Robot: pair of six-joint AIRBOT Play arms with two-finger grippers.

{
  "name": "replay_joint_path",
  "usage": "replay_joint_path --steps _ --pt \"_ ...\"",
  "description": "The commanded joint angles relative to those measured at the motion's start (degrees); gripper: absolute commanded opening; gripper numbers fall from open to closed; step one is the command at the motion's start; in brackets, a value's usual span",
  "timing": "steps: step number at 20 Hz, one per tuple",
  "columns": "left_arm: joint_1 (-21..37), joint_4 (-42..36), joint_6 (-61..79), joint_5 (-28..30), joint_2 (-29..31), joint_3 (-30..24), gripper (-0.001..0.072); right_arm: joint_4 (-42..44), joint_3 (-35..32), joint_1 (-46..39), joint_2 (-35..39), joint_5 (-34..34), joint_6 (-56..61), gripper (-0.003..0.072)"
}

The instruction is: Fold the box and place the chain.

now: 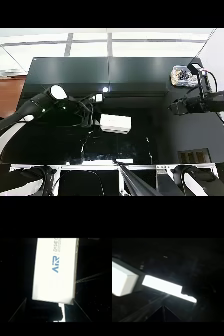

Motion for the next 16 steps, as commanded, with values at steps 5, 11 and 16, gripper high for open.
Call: replay_joint_path --steps 5,11,16 --pt "-4.7 0.2 -4.9 -0.2 4.2 6.2 0.072 -0.9 -4.1 -1.6 1.2 -5.3 0.2 0.0015" --pt "-13.3 0.1 -6.7 8.3 -1.8 6.2 0.072 -0.7 -5.8 -1.6 1.2 -6.9 0.2 0.0015" --pt "-13.4 0.2 -11.5 8.0 -4.1 6.2 0.072 -0.5 -5.8 -1.6 1.2 -7.1 0.2 0.0015"
